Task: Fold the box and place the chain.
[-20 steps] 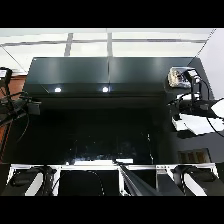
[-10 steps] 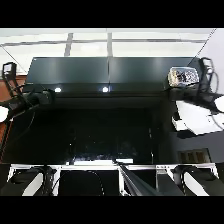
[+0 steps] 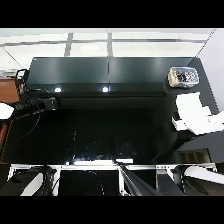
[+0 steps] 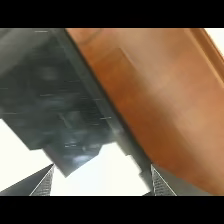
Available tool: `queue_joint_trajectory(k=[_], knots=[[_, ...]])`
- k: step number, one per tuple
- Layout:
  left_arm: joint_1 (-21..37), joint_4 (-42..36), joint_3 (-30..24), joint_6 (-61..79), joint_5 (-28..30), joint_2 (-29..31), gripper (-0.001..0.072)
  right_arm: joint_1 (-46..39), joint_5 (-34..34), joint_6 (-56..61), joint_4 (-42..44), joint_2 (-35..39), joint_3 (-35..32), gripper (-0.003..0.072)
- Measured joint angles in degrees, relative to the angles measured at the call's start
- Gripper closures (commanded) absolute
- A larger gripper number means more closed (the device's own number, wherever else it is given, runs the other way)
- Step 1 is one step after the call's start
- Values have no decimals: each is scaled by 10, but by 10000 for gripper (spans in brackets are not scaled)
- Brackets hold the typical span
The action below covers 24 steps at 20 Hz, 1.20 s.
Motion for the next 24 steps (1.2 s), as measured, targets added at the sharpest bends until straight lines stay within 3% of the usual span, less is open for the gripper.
queue_joint_trajectory(k=[4,5,6,8,9,10,11,17,20,24], knots=[[-1,-2,0,0,-6,-1,2,-38,93,-106,30,-118,96,-20],[-2,-3,0,-2,-6,-1,2,-39,115,-134,36,-142,110,134],[-2,-3,0,-2,-7,-1,2,-37,130,-161,41,-159,120,200],[-2,-4,0,-4,-7,-1,2,-31,158,-205,48,-182,130,214],[-2,-4,0,-5,-7,-1,2,-29,168,-220,51,-188,134,373],[-2,-4,0,-5,-7,-2,3,-25,177,-232,52,-193,136,484],[-2,-4,0,-5,-7,-3,2,-23,185,-240,50,-196,138,666],[-2,-6,0,-6,-6,-10,3,-5,219,-248,62,-141,115,670],[-2,-7,0,-6,2,-11,3,9,206,-245,137,-55,47,670],[-2,-7,0,-6,21,-11,4,63,140,-226,235,79,-95,671]])
